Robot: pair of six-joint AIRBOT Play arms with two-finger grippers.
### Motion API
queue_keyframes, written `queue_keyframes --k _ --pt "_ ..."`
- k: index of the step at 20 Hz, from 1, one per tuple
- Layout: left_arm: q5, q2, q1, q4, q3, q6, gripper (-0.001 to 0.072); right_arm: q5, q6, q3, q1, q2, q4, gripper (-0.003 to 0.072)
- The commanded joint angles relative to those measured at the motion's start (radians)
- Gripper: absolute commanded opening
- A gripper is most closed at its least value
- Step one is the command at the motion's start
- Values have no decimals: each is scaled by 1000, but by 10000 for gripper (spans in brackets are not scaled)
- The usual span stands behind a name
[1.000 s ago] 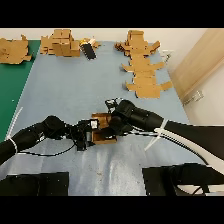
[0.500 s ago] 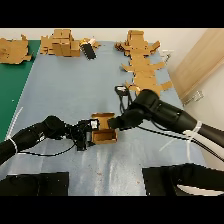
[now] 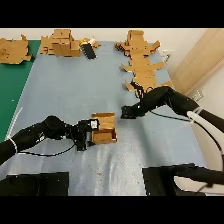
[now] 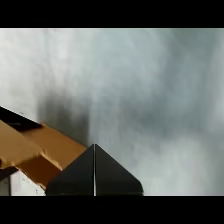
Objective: Fold the box.
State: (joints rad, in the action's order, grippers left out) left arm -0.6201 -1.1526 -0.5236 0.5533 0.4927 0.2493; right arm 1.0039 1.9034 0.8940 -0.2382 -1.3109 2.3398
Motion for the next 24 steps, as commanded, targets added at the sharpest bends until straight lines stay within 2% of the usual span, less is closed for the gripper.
queue_keyframes --k 1,3,9,13,18,21,24 --pt "0 0 0 0 1 0 431 66 417 65 83 -174 339 -4" --pt "0 0 0 0 1 0 431 68 463 105 55 -225 362 -5" --pt "0 0 0 0 1 0 431 160 592 112 -60 -226 360 -3" --pt "0 0 0 0 1 0 431 134 642 47 -138 -175 346 -3" --pt "0 -1 0 0 1 0 430 -112 682 -166 -219 40 295 -2" --pt "0 0 0 0 1 0 431 -251 681 -235 -286 164 194 -2" --pt "0 -1 0 0 1 0 431 -351 677 -259 -364 234 92 -2"
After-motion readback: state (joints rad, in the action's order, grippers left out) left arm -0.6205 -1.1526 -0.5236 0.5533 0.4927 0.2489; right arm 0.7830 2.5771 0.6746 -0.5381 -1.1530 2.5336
